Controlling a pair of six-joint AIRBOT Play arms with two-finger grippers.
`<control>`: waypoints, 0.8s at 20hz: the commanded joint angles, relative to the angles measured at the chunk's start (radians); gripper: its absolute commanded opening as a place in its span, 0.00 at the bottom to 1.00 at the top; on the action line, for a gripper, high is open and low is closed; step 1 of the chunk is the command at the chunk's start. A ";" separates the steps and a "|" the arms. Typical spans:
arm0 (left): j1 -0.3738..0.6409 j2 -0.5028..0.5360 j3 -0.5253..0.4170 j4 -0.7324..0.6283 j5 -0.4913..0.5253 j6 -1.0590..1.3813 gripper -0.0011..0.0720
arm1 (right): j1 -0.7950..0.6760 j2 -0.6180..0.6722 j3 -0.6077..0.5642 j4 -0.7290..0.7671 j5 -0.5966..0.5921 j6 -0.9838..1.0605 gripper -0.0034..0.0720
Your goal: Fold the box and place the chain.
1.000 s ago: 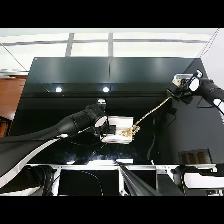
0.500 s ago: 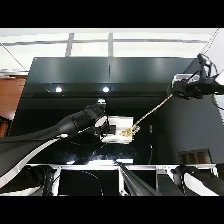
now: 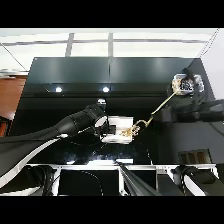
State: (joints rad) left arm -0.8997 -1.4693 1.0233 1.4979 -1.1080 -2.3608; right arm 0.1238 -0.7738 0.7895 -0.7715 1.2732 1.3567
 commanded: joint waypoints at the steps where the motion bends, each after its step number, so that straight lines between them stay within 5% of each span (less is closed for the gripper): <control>1: 0.000 0.000 0.000 0.000 -0.001 0.000 0.06 | 0.147 0.022 -0.118 0.108 -0.153 -0.006 0.08; 9: 0.000 0.000 0.000 0.000 -0.001 0.000 0.06 | 0.347 -0.048 -0.138 0.193 -0.404 0.001 0.08; 14: 0.000 0.000 0.000 0.000 0.000 0.000 0.06 | 0.370 -0.100 -0.138 0.190 -0.418 0.017 0.08; 15: 0.000 0.000 0.000 0.000 -0.001 0.000 0.06 | 0.365 -0.099 -0.138 0.187 -0.422 0.017 0.16; 16: 0.000 0.000 0.000 0.000 -0.001 0.000 0.06 | 0.352 -0.099 -0.137 0.185 -0.420 0.017 0.49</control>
State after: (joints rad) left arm -0.8997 -1.4693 1.0233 1.4979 -1.1088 -2.3608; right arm 0.4789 -0.8612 0.6529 -0.5838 0.8692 1.3678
